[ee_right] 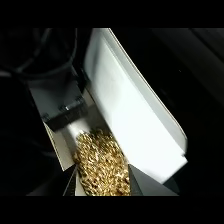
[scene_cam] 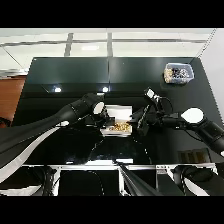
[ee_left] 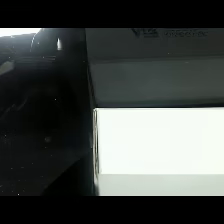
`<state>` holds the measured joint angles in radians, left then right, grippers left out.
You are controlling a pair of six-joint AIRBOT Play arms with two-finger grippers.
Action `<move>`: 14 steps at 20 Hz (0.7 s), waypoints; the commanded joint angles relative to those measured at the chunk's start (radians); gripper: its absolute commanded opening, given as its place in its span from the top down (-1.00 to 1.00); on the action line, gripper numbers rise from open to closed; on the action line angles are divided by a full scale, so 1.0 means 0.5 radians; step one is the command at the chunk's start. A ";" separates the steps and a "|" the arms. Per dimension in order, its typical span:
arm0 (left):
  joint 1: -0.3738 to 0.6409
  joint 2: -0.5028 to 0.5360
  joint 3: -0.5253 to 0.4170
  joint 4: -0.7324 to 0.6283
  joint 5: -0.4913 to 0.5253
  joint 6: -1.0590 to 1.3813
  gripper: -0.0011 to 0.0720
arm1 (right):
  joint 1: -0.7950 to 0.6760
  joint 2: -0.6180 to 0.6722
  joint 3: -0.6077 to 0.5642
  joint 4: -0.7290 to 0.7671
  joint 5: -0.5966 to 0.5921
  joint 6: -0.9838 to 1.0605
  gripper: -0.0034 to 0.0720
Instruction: Fold the box and place the chain.
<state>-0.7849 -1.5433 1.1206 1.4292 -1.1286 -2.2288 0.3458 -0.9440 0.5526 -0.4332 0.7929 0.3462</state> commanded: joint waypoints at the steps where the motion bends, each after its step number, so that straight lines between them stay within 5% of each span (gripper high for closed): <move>1: 0.001 -0.002 0.001 0.003 0.003 0.000 0.89 | 0.016 0.013 0.002 0.026 -0.098 0.127 -0.08; 6: 0.001 -0.009 0.014 0.056 0.006 -0.057 0.78 | -0.312 0.013 0.002 0.007 -0.014 0.193 -0.08; 7: 0.000 -0.007 0.035 0.061 -0.028 -0.061 0.23 | -0.380 0.013 0.002 0.006 0.054 0.230 -0.08; 8: -0.004 0.008 0.062 0.078 -0.066 -0.062 -0.54 | -0.433 0.013 0.001 0.005 0.134 0.244 -0.08; 9: -0.004 0.040 0.087 0.105 -0.097 -0.060 -0.79 | -0.480 0.013 0.002 0.005 0.220 0.244 -0.08; 14: 0.005 0.513 0.033 0.453 -0.317 0.156 -0.78 | -0.567 0.013 0.002 0.002 0.446 0.244 -0.08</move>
<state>-0.7856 -1.4025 1.1534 1.5414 -1.2125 -2.2154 0.0906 -0.9382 0.5526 -0.4316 0.9421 0.4614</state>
